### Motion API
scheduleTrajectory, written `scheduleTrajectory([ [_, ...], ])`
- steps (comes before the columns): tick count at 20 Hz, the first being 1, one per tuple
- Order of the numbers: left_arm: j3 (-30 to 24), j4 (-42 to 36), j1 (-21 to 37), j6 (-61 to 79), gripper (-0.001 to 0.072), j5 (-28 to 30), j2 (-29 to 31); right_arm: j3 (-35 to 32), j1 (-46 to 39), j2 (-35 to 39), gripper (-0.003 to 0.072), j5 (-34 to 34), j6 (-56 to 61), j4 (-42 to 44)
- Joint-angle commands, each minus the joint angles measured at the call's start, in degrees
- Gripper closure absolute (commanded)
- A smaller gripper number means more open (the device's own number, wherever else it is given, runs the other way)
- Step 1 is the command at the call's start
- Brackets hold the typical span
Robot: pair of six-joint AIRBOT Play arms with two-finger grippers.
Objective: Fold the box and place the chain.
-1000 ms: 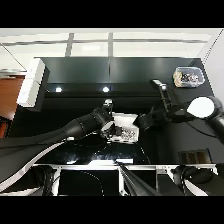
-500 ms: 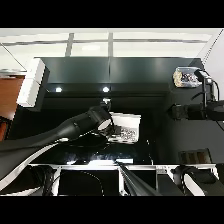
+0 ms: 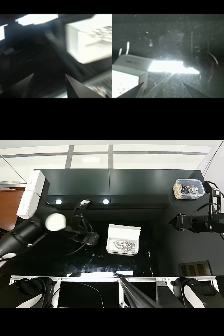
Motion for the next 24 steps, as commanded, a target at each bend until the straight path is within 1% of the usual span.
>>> scheduleTrajectory([
  [1, -12.50, -37.90, 17.20, 57.90, 0.0229, 1.51, 3.23, 0.04, -0.07, 0.04, 0.0140, 0.11, 2.80, 0.02],
  [2, -14.51, -39.41, 19.69, 69.85, 0.0066, 2.16, 2.58, 0.04, -0.07, 0.04, 0.0141, 0.13, 2.80, 0.02],
  [3, -15.87, -39.39, 20.63, 77.81, -0.0001, 4.63, 1.73, 0.04, -0.07, 0.04, 0.0141, 0.04, 2.78, 0.00],
  [4, -16.85, -39.32, 20.68, 87.38, -0.0001, 7.50, 0.70, 0.04, -0.07, 0.04, 0.0141, -0.09, 2.78, 0.00],
  [6, -17.38, -39.17, 19.34, 109.20, 0.0000, 10.91, -1.31, 0.04, -0.04, 0.04, 0.0141, -0.68, 2.78, 0.00],
  [8, -17.22, -39.78, 17.20, 121.09, 0.0006, 15.02, -3.80, 0.04, -0.04, 0.02, 0.0141, -0.79, 2.78, 0.00],
  [9, -16.98, -39.80, 16.06, 124.21, 0.0007, 15.63, -5.38, 0.04, -0.07, 0.02, 0.0142, -0.70, 2.80, 0.00],
  [13, -15.72, -39.60, 11.61, 124.63, 0.0006, 13.81, -11.43, 0.04, -0.04, 0.04, 0.0142, -0.76, 2.78, 0.04],
  [14, -14.75, -38.45, 10.58, 123.49, 0.0006, 13.64, -12.59, 0.04, -0.04, 0.02, 0.0141, -0.70, 2.78, 0.04],
  [16, -12.87, -38.88, 10.49, 121.96, 0.0005, 11.54, -14.16, 0.04, -0.04, 0.02, 0.0141, -0.83, 2.78, 0.04],
  [18, -11.69, -40.02, 10.10, 120.74, 0.0005, 11.45, -15.23, 0.02, -0.04, 0.02, 0.0140, -0.98, 2.78, 0.04],
  [21, -10.60, -39.65, 9.01, 117.79, 0.0006, 11.85, -16.15, 0.02, -0.04, 0.02, 0.0141, -1.07, 2.75, 0.00],
  [24, -10.47, -39.36, 6.47, 114.03, 0.0006, 12.15, -16.44, 0.02, -0.04, 0.02, 0.0141, -1.07, 2.73, 0.00],
])
